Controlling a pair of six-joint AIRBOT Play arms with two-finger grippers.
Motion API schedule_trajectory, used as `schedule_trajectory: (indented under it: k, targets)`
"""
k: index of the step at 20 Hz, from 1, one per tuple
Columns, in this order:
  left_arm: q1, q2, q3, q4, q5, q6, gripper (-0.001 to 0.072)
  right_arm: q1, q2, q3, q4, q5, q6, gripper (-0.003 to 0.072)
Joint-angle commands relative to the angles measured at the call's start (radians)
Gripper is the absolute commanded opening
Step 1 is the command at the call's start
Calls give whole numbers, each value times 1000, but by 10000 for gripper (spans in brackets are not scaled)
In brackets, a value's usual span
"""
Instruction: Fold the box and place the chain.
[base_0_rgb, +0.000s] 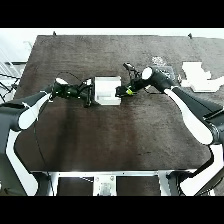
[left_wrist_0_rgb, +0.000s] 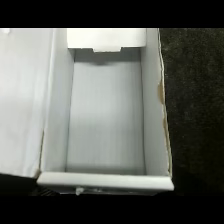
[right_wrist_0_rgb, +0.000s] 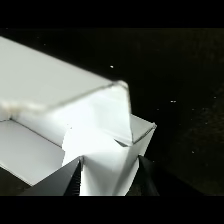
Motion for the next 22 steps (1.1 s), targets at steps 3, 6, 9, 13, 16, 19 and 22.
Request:
schedule_trajectory:
  k: [3, 6, 9, 13, 16, 19, 22]
  targets:
    - [0, 0, 0, 0, 0, 0, 417, 84, -69, 181, -339, 183, 248, 423]
    - [0, 0, 0, 0, 0, 0, 417, 94, -113, 270, -380, 269, 306, 423]
    - [0, 0, 0, 0, 0, 0, 418, 100, -141, 316, -420, 301, 357, 423]
    - [0, 0, 0, 0, 0, 0, 417, 112, -154, 325, -420, 306, 391, 421]
    - [0, 0, 0, 0, 0, 0, 417, 124, -162, 326, -420, 315, 416, 420]
    - [0, 0, 0, 0, 0, 0, 417, 132, -174, 330, -420, 315, 444, 407]
    - [0, 0, 0, 0, 0, 0, 417, 138, -184, 332, -420, 314, 476, 313]
